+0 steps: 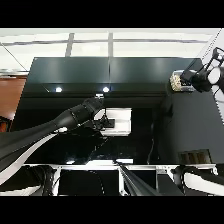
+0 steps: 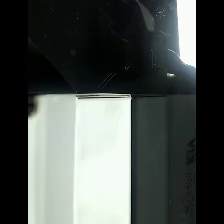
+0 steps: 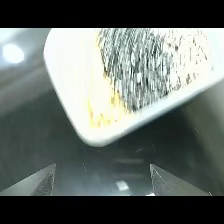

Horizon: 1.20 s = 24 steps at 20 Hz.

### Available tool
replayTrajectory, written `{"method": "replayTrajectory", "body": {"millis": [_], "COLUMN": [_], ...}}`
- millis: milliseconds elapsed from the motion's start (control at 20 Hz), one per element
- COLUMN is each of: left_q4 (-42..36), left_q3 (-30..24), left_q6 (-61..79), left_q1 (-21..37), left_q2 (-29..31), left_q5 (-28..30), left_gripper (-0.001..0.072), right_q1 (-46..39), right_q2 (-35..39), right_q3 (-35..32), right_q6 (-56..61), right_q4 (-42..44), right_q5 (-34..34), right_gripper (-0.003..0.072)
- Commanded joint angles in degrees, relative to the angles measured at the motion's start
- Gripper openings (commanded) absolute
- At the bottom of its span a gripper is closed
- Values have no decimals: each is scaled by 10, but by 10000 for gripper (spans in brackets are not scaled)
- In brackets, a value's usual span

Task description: Fold the box and place the chain.

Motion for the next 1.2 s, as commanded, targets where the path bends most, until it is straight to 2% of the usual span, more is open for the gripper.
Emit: {"method": "replayTrajectory", "body": {"millis": [0, 100, 250, 600, 650, 700, 750, 800, 850, 900, 1150], "left_q4": [0, 0, 0, 0, 0, 0, 0, 0, 0, 0, 0], "left_q3": [0, 0, 0, 0, 0, 0, 0, 0, 0, 0, 0], "left_q6": [0, 0, 0, 0, 0, 0, 0, 0, 0, 0, 0], "left_q1": [0, 0, 0, 0, 0, 0, 0, 0, 0, 0, 0], "left_q2": [0, 0, 0, 0, 0, 0, 0, -1, -1, -1, -1], "left_q5": [1, 1, 1, 1, 1, 1, 1, 1, 1, 1, 1], "left_gripper": [26, 26, 26, 26, 26, 26, 26, 26, 26, 26, 26], "right_q1": [-53, -54, -54, -54, -54, -54, -54, -54, -54, -55, -67], "right_q2": [-138, -201, -253, -298, -301, -302, -302, -302, -302, -301, -251], "right_q3": [150, 226, 282, 297, 297, 297, 297, 297, 297, 297, 306], "right_q6": [-11, -11, -10, -9, -10, -10, -10, -11, -18, -35, -101], "right_q4": [129, 133, 133, 172, 178, 177, 178, 177, 177, 181, 188], "right_q5": [73, 124, 146, 168, 172, 172, 174, 180, 186, 192, 202], "right_gripper": [540, 539, 539, 538, 463, 419, 325, 261, 169, 9, 12]}}
